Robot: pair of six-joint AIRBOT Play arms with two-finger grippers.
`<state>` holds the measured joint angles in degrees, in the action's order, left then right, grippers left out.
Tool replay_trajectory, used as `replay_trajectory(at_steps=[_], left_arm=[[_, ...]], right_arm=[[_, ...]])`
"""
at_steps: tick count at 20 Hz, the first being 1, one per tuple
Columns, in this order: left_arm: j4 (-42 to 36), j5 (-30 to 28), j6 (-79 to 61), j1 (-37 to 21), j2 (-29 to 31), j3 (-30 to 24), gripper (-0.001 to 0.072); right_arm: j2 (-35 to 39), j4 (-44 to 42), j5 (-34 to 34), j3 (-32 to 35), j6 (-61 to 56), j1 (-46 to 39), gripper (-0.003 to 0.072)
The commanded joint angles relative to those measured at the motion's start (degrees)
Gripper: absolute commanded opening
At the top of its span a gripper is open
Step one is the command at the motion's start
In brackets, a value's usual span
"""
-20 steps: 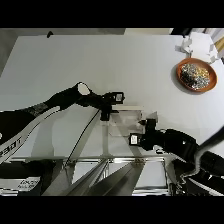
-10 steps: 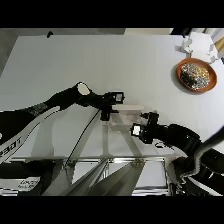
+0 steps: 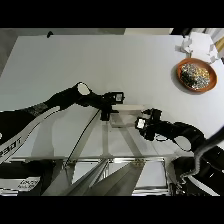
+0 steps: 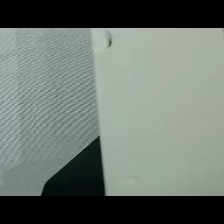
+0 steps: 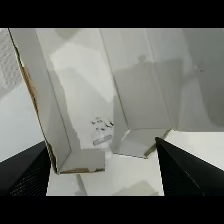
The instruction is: Fold the box and place the chain.
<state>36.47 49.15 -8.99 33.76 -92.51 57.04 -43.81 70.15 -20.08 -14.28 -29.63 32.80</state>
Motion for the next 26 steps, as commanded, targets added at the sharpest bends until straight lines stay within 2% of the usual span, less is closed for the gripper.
replay_trajectory(at_steps=[1,5,12,14,17,18,20,23,26], left_arm=[[0.0,0.0,0.0,0.0,0.0,0.0,0.0011],[0.0,0.0,0.0,0.0,0.0,0.0,0.0011],[0.0,0.0,0.0,0.0,0.0,0.0,0.0011],[0.0,0.0,0.0,0.0,0.0,0.0,0.0011],[0.0,0.0,0.0,0.0,0.0,0.0,0.0011],[0.0,0.0,0.0,0.0,0.0,0.0,0.0011],[0.0,0.0,0.0,0.0,0.0,0.0,0.0011],[0.0,0.0,0.0,0.0,0.0,0.0,0.0011],[0.0,0.0,0.0,0.0,0.0,0.0,0.0011]], right_arm=[[0.1,-3.4,-3.5,-1.7,4.2,-4.3,0.0681],[0.0,-6.6,-3.5,-2.4,5.0,-6.7,0.0681],[-0.1,-11.0,-3.8,-2.4,15.2,-7.7,0.0681],[-0.1,-16.1,-6.9,-2.4,20.1,-11.4,0.0681],[-0.1,-30.6,-16.7,-2.4,39.1,-17.9,0.0682],[-0.1,-33.2,-17.7,-2.4,42.7,-18.8,0.0682],[-0.6,-33.3,-17.5,-2.4,43.3,-18.8,0.0682],[-5.0,-33.3,-17.6,-2.4,44.8,-18.8,0.0682],[-7.1,-33.4,-14.4,-2.8,46.4,-19.0,0.0684]])
